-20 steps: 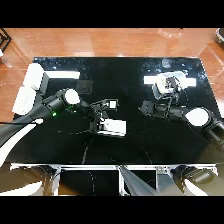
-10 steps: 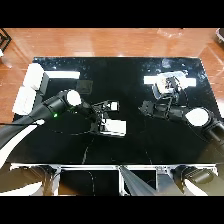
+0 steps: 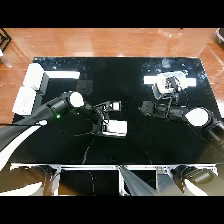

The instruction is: Fold the box and place the chain.

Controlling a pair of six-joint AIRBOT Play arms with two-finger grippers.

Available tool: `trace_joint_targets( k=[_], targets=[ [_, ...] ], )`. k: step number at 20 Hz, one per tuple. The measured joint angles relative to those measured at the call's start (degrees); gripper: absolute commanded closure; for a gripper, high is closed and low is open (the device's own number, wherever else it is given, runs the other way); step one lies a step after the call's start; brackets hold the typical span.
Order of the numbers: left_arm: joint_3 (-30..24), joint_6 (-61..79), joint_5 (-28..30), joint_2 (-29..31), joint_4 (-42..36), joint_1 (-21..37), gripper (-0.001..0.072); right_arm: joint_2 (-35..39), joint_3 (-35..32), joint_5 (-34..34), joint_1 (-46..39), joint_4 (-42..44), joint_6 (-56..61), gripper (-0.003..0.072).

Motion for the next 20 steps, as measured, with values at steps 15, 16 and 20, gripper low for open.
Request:
trace_joint_targets(
  k=[15, 16, 20],
  targets=[
    [5.35, -27.23, -21.49, 14.49, 10.03, 17.92, 0.069, 0.0, 0.0, -3.13, 0.0, -0.39, -0.07, 0.0663],
    [5.42, -29.42, -23.02, 16.31, 10.99, 20.79, 0.069, 0.0, 0.0, -3.28, 0.0, -0.42, -0.26, 0.0663],
    [5.53, -37.73, -28.96, 21.68, 16.83, 32.35, 0.0689, 0.0, 0.0, -3.32, 0.0, -0.42, -1.81, 0.0664]
  ],
)
